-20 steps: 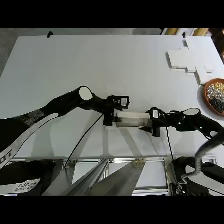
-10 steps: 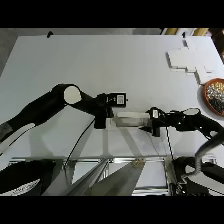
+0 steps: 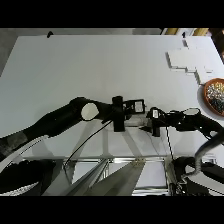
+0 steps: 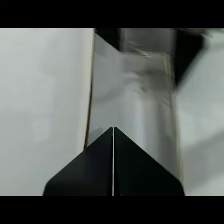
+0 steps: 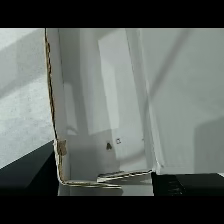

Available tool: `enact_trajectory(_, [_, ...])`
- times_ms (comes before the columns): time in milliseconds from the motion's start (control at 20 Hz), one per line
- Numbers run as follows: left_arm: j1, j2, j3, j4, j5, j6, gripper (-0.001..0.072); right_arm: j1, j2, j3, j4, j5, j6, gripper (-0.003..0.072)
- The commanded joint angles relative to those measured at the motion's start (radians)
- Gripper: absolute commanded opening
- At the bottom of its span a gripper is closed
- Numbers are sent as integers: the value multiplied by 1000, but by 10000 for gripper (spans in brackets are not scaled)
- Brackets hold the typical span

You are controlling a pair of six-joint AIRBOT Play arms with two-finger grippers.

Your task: Fold the box and place the chain.

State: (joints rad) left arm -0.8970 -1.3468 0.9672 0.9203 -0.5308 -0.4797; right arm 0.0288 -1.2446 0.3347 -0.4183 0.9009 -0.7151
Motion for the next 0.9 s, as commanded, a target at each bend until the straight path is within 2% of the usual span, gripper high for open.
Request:
enact_trajectory(0, [18,-105,1,-93,304,-71,3,0,0,0,0,0,0,413])
enact_trajectory(150, [53,-218,1,-98,291,-137,3,0,0,0,0,0,0,413])
enact_trajectory(250, [57,-254,1,-98,260,-150,3,0,0,0,0,0,0,413])
enact_trajectory(350, [57,-237,1,-97,249,-150,4,0,0,0,0,0,0,413])
enact_trajectory(500, [72,-145,1,-89,203,-149,4,0,0,0,0,0,0,413])
enact_trajectory(600, [88,-69,1,-35,85,-150,4,0,0,0,0,0,0,413])
enact_trajectory(700, [101,-13,1,56,-89,-151,4,0,0,0,0,0,0,413])
enact_trajectory(850, [113,0,-11,116,-313,-157,6,0,0,0,0,0,0,413])
